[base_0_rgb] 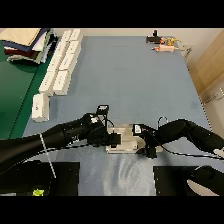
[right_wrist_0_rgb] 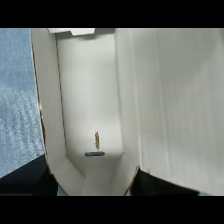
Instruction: Fold the box.
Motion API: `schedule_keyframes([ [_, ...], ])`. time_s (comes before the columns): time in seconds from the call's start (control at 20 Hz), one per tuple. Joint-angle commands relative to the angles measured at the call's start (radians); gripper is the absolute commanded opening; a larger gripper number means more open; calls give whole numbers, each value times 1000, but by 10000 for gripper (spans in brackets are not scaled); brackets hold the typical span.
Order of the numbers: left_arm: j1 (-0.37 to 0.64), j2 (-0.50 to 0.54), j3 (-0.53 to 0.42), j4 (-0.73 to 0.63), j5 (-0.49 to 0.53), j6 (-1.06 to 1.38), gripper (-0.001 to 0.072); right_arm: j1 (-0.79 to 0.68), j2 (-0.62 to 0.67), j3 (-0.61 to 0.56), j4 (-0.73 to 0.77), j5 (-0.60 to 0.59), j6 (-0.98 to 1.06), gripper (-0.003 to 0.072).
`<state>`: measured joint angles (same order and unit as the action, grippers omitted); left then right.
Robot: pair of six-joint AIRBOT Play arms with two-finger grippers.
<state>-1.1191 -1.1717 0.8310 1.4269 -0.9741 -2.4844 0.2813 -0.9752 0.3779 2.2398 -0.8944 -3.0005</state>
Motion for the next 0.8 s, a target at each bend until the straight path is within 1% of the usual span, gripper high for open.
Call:
schedule_keyframes([
  [0.0, -3, -34, 29, 10, -39, -34, 465, 0, 0, 1, 0, 0, 0, 514],
  [0.15, -3, -79, 53, 10, -80, -50, 465, 0, 0, 1, 0, 0, 0, 514],
  [0.3, -3, -139, 104, 16, -123, -54, 465, 0, 0, 1, 0, 0, 0, 514],
  [0.4, -3, -182, 145, 23, -175, -54, 465, 0, 0, 1, 0, 0, 0, 514],
  [0.5, -3, -208, 166, 34, -214, -53, 465, 0, 0, 1, 0, 0, 0, 514],
  [0.65, -3, -211, 166, 37, -212, -53, 465, 0, 0, 1, 0, 0, 0, 514],
  [0.7, -3, -211, 166, 36, -211, -54, 453, 0, 0, 1, 0, 0, 0, 514],
  [0.75, -3, -211, 166, 36, -211, -55, 207, 0, 0, 1, 0, 0, 0, 514],
])
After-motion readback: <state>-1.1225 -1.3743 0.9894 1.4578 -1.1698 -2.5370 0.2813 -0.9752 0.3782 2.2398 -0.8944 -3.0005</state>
